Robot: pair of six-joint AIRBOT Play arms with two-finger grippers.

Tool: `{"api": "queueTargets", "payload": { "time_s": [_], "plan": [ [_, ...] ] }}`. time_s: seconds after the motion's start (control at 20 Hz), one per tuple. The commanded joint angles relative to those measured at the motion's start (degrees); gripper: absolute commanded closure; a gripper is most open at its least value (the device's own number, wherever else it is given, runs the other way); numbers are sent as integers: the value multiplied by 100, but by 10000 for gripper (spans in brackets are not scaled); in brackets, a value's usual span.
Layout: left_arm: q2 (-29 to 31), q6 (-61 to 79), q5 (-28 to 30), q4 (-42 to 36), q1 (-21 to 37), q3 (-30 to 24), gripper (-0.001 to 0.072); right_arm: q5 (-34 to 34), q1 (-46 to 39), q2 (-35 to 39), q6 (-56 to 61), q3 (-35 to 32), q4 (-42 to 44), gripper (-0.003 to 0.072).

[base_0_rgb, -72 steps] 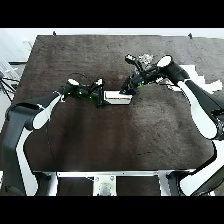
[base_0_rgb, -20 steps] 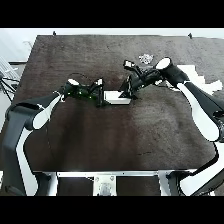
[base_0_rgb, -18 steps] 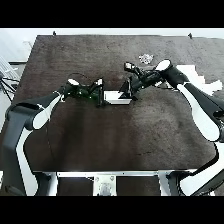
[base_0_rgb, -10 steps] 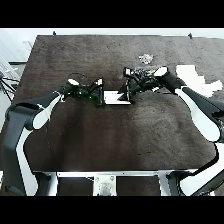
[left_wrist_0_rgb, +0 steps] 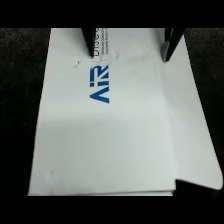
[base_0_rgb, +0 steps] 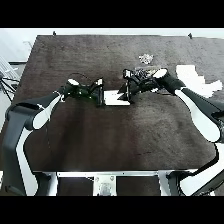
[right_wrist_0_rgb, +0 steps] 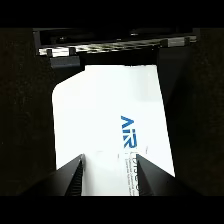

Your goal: Fold the box and place the chain.

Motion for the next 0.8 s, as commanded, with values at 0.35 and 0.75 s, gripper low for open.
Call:
{"api": "queueTargets", "payload": {
  "time_s": [0.35,0.75],
  "plan": [
    [2,0,-4,2,2,2,295,-48,2,511,-256,-466,442,347],
    [2,2,-4,0,2,2,295,-719,-79,461,-516,-852,562,342]
  ]
}}
